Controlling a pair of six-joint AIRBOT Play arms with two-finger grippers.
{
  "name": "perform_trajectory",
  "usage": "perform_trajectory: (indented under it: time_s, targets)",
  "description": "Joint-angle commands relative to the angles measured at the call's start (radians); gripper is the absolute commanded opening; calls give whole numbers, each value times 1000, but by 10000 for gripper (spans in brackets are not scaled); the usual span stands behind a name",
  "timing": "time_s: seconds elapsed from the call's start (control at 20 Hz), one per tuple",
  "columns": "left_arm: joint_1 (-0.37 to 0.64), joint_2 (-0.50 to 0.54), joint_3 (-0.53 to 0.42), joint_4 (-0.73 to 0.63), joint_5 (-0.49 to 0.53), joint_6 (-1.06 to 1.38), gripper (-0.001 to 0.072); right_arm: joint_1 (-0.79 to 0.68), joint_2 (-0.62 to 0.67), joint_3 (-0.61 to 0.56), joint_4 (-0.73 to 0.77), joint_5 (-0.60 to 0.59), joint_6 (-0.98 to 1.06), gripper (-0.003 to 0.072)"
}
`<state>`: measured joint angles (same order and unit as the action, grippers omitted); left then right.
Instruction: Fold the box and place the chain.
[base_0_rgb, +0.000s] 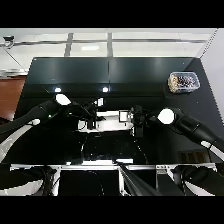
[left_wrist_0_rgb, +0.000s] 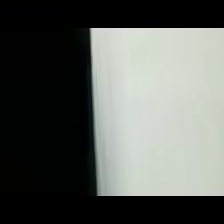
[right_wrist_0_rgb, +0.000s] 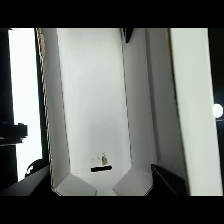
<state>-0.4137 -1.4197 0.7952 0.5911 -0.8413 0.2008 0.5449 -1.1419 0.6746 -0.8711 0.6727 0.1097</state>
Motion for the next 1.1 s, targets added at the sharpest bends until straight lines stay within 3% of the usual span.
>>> perform_trajectory:
  time_s: [0.0,0.4,1.05]
  targets:
    - [0,-1,1,0,-1,2,24,-3,1,11,-6,-8,1,701]
    - [0,-1,1,0,-1,2,23,-90,1,11,27,-4,-39,700]
    - [5,-13,0,-49,-5,117,23,-90,-122,8,277,67,-186,701]
